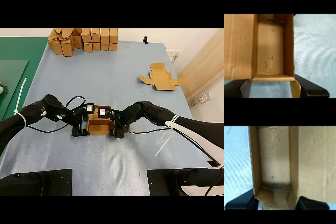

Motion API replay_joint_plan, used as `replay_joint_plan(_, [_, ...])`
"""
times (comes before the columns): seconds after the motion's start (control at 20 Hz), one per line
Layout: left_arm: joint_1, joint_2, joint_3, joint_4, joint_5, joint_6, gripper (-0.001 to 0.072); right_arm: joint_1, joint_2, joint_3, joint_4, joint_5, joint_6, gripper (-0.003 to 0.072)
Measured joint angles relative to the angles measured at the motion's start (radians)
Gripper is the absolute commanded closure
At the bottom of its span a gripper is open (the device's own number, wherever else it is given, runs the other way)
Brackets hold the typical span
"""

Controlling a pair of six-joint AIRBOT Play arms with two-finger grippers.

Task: Fold the box.

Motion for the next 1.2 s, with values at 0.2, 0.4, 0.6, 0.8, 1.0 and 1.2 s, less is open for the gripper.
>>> replay_joint_plan(0.2, [-0.013,-0.007,-0.002,0.000,0.019,-0.002,0.0009,0.000,0.000,0.000,0.000,0.000,0.000,0.0603])
replay_joint_plan(0.4, [-0.020,-0.014,-0.002,0.001,0.029,-0.002,0.0010,0.000,0.000,0.000,0.000,0.000,0.000,0.0603])
replay_joint_plan(0.6, [-0.021,-0.016,-0.002,-0.001,0.032,0.000,0.0685,0.000,0.000,0.000,0.000,0.000,0.002,0.0603])
replay_joint_plan(0.8, [-0.022,-0.016,-0.002,-0.001,0.023,0.014,0.0693,0.000,0.000,0.000,0.000,0.000,0.002,0.0137])
replay_joint_plan(1.0, [-0.022,-0.016,-0.002,0.000,0.015,0.021,0.0693,0.000,0.007,-0.001,-0.012,-0.003,0.051,0.0082])
replay_joint_plan(1.2, [-0.022,-0.016,-0.002,0.000,0.008,0.023,0.0693,-0.001,0.048,-0.001,-0.029,-0.008,0.115,-0.0019])
